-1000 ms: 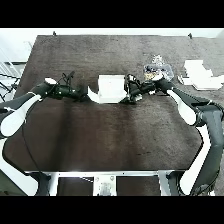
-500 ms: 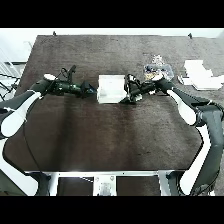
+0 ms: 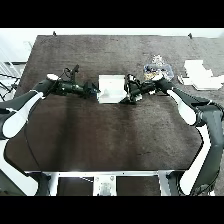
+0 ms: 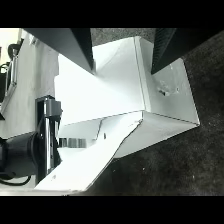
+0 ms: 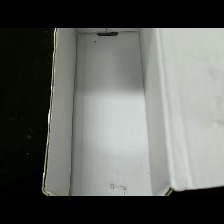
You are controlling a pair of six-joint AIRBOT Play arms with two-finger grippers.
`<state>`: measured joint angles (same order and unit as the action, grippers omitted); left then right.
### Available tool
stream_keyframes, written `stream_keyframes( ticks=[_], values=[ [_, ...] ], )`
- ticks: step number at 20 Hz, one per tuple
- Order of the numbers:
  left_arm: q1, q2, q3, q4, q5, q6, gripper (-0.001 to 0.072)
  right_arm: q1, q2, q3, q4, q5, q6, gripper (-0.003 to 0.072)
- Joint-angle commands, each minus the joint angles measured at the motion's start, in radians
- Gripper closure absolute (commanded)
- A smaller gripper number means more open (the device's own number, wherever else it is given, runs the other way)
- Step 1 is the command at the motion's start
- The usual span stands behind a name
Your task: Fold the box and place the chain.
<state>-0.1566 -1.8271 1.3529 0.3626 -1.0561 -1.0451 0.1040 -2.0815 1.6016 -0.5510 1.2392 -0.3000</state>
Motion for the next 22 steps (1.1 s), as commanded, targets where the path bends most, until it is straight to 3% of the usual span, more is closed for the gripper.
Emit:
stream_keyframes(
  ticks=[1,4,8,15,22],
  values=[
    [-0.019,0.001,0.023,0.034,0.021,-0.03,0.029,0.0,0.0,0.0,0.0,0.0,0.0,0.0104],
    [-0.039,0.001,0.045,0.152,0.049,-0.145,0.0289,0.001,0.0,0.0,0.0,0.0,0.0,0.0104],
    [-0.045,0.001,0.069,0.168,0.051,-0.165,0.0289,0.0,0.0,0.0,0.0,0.0,0.0,0.0104],
    [-0.122,0.001,0.179,0.423,0.099,-0.371,0.0289,0.0,0.0,0.0,0.0,0.0,0.0,0.0104],
    [-0.158,0.001,0.193,0.551,0.088,-0.531,0.0288,0.0,0.0,0.0,0.0,0.0,0.0,0.0104]
  ],
)
